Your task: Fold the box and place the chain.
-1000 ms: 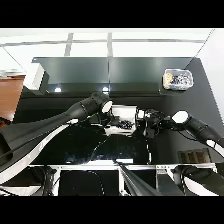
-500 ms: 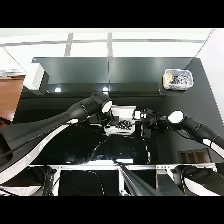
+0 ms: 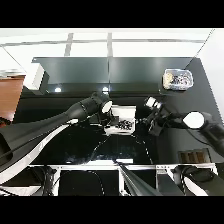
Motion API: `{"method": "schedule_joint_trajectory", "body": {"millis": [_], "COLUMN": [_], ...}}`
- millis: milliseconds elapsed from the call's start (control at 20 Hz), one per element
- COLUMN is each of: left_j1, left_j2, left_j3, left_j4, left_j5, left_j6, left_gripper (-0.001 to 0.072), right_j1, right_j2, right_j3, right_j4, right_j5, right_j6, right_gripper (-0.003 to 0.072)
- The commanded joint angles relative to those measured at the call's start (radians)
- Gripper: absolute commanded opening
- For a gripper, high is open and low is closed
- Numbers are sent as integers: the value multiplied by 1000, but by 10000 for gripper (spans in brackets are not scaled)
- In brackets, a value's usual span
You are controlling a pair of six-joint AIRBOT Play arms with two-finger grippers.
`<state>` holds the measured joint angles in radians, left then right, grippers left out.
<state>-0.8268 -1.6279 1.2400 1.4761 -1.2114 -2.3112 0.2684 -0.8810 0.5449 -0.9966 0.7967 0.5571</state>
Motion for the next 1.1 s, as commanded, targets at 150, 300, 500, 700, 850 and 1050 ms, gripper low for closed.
{"method": "schedule_joint_trajectory", "body": {"millis": [150,300,500,700,850,1050], "left_j1": [1,1,1,1,1,1], "left_j2": [-1,-1,-1,-1,-1,-1], "left_j3": [0,0,0,0,0,0], "left_j4": [0,0,0,0,0,-1], "left_j5": [2,1,2,-2,-2,-5], "left_j6": [0,0,0,0,0,0], "left_gripper": [29,29,29,29,30,29], "right_j1": [-13,-12,-6,3,52,90], "right_j2": [147,147,147,132,106,65], "right_j3": [147,208,299,276,161,90], "right_j4": [317,558,711,580,556,542], "right_j5": [151,153,159,193,150,70], "right_j6": [277,276,277,359,382,382], "right_gripper": [11,11,11,12,12,11]}}
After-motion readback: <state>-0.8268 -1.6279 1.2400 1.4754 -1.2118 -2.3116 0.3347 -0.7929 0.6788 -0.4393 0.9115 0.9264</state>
